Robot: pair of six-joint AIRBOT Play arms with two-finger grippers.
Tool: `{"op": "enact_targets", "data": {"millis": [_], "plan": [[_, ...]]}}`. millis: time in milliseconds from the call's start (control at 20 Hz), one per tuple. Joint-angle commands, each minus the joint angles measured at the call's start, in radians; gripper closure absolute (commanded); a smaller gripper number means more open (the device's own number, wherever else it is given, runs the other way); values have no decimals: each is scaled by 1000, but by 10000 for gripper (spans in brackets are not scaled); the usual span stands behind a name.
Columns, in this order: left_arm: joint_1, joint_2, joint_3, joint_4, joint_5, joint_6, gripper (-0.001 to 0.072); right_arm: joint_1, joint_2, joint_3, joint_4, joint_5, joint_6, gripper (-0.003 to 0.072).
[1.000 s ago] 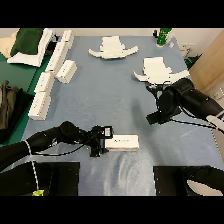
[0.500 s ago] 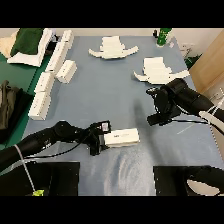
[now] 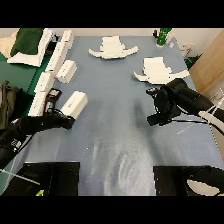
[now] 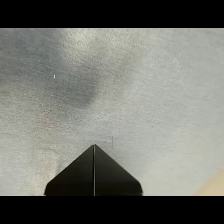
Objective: Fold the box.
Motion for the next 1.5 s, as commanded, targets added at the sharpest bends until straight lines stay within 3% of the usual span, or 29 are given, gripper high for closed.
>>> {"op": "enact_targets", "data": {"millis": [0,150,350,550,800,1100,1450], "plan": [[187,-36,7,94,61,-160,244,0,-1,1,0,0,0,680],[195,-172,43,69,175,-164,244,-1,-1,1,0,0,0,680],[192,-403,166,53,270,-164,244,-1,-1,1,0,0,0,680],[152,-628,371,49,316,-160,244,0,-1,1,0,0,0,681],[136,-877,669,47,272,-161,244,0,0,1,0,0,0,680],[136,-1047,902,47,253,-161,245,-1,-1,1,0,0,0,680],[140,-1091,926,82,233,-123,245,0,0,1,0,0,0,680]]}}
